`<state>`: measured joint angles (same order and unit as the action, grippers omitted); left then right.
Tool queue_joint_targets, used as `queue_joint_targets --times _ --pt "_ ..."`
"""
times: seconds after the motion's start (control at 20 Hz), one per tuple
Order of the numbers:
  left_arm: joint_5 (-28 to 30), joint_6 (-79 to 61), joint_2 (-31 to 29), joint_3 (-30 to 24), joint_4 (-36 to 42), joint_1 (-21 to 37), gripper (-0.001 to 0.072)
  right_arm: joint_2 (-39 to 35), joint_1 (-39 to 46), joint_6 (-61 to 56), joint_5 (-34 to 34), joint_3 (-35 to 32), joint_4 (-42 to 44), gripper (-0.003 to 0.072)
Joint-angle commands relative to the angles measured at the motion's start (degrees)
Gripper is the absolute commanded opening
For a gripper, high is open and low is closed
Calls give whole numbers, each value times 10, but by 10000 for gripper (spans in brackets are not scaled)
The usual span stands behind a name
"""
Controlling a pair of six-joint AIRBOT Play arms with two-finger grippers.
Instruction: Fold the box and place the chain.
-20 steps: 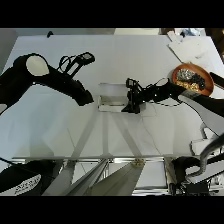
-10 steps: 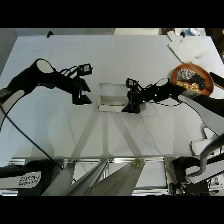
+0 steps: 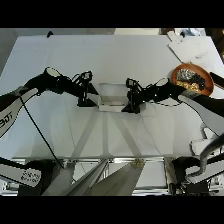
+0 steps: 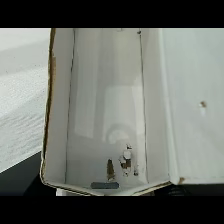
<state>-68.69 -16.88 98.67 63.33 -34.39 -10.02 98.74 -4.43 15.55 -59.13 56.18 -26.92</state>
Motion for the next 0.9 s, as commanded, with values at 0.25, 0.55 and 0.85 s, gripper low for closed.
queue_joint_targets --times 0.25,0.55,0.85 --pt "-50 -58 9 0 41 0 701 0 0 0 0 0 0 535" --pt "-52 -61 9 0 29 0 697 0 0 0 0 0 0 535" --pt "-40 -61 9 0 -10 1 697 0 0 0 0 0 0 535"
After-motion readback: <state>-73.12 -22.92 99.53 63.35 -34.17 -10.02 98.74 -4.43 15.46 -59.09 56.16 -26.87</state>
